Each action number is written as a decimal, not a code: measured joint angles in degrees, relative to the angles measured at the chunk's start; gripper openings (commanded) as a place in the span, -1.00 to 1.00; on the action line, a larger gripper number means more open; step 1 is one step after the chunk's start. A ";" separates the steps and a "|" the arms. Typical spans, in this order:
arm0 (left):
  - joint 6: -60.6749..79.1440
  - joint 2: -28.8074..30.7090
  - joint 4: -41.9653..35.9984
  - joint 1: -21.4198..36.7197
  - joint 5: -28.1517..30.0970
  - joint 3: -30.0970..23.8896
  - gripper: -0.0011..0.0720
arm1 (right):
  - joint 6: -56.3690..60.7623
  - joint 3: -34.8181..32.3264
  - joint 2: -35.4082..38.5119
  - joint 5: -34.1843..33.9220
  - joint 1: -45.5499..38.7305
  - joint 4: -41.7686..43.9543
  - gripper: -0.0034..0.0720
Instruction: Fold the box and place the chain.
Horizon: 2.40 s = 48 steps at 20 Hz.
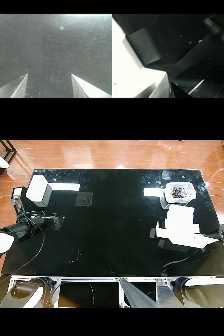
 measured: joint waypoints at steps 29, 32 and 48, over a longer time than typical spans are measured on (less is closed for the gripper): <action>-0.02 -0.46 -8.02 0.00 0.59 0.00 0.76 | -5.35 -5.16 6.80 4.90 28.70 19.85 -0.85; 0.57 -1.57 -13.29 0.02 0.46 0.00 0.75 | -5.35 -9.33 14.71 -2.95 36.17 22.91 -0.85; 34.91 -31.98 -44.57 2.25 -17.62 4.57 0.76 | -5.79 -44.46 52.74 -41.46 69.18 30.71 -0.85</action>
